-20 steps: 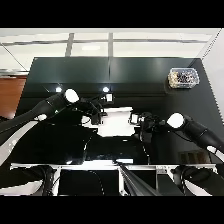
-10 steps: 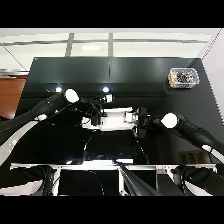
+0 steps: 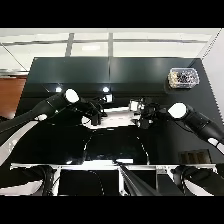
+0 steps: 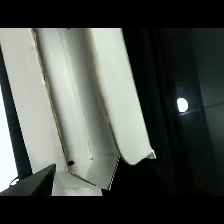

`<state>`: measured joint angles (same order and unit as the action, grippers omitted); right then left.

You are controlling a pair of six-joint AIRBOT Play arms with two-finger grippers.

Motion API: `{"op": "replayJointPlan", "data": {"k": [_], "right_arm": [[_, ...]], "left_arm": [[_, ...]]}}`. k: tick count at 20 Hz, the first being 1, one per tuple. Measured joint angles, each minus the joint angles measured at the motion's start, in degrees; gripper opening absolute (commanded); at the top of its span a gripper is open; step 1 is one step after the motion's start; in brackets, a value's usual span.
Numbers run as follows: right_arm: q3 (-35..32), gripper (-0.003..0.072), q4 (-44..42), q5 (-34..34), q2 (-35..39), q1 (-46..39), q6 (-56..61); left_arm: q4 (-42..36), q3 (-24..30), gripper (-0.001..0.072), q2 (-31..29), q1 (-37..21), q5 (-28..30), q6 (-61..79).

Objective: Fold the box and place the chain.

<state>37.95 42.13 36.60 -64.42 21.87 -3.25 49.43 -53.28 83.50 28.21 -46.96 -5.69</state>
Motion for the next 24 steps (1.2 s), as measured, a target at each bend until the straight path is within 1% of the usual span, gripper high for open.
{"op": "replayJointPlan", "data": {"k": [5, 13, 16, 20, 24], "right_arm": [[-0.3, 0.0702, -6.3, 5.9, -2.3, -1.6, -4.6], [-0.5, 0.0701, -12.2, 6.3, -7.4, -1.8, -12.7], [-0.6, 0.0701, -12.8, 7.0, -8.6, -1.8, -14.2], [-0.6, 0.0701, -12.1, 8.7, -9.4, -1.8, -14.8], [-0.6, 0.0701, -10.9, 8.3, -10.0, -1.7, -14.1]], "left_arm": [[0.0, 0.0, 0.0024, 0.0, 0.0, -0.1, 0.1], [0.0, 0.0, 0.0024, 0.0, 0.0, -0.1, 0.1], [-0.2, 0.0, 0.0024, 0.0, 0.0, -0.3, 0.1], [-0.5, 0.0, 0.0024, 0.0, 0.2, -2.2, 1.5], [-0.6, 0.0, 0.0024, 0.0, 0.2, -2.6, 3.4]]}}
